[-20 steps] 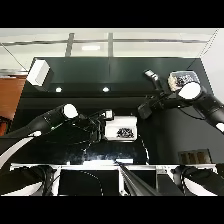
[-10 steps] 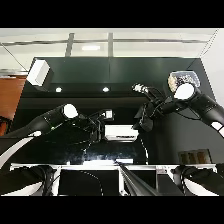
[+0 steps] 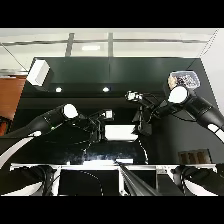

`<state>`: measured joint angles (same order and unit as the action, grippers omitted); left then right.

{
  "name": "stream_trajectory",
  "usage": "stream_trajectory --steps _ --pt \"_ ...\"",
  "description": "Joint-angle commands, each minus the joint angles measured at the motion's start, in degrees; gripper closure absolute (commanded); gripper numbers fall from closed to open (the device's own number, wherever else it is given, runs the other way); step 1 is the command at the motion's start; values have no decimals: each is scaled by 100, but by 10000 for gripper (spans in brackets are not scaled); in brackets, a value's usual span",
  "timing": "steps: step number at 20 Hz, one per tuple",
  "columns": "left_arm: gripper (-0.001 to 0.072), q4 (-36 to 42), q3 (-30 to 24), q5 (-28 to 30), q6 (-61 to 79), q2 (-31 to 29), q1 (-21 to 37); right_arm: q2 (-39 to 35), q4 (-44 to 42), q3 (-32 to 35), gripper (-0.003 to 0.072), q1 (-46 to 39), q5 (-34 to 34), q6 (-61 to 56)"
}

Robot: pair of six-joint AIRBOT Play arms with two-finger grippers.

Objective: Fold the box and place the chain.

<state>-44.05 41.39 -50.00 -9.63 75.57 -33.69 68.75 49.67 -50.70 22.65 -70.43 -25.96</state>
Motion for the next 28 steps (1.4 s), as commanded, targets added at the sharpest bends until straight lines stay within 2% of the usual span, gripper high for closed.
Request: stream_trajectory --steps 1,2,3,4,6,7,8,24,26,28 --pt "256 -2 -2 0 0 4 -2 2 181 2 -34 39 61 4" --pt "256 -2 -2 0 0 4 -2 2 181 2 50 46 79 2" --pt "256 -2 -2 0 0 4 -2 2 186 2 219 68 79 2" --pt "256 -2 -2 -2 0 4 -2 2 168 2 254 70 76 2" --pt "256 -2 -2 -2 0 4 -2 2 157 2 255 68 52 0" --pt "256 -2 -2 -2 0 4 -2 2 155 2 311 70 33 -33" --pt "256 -2 -2 -2 0 4 -2 2 146 2 456 70 -35 -42" --pt "256 -2 -2 -9 0 4 -2 -2 155 205 454 317 13 -385" --pt "255 -2 -2 -9 0 4 -2 -4 157 205 414 317 -61 -393" --pt "255 -2 -2 -9 0 4 -2 -4 157 205 414 317 -101 -407"
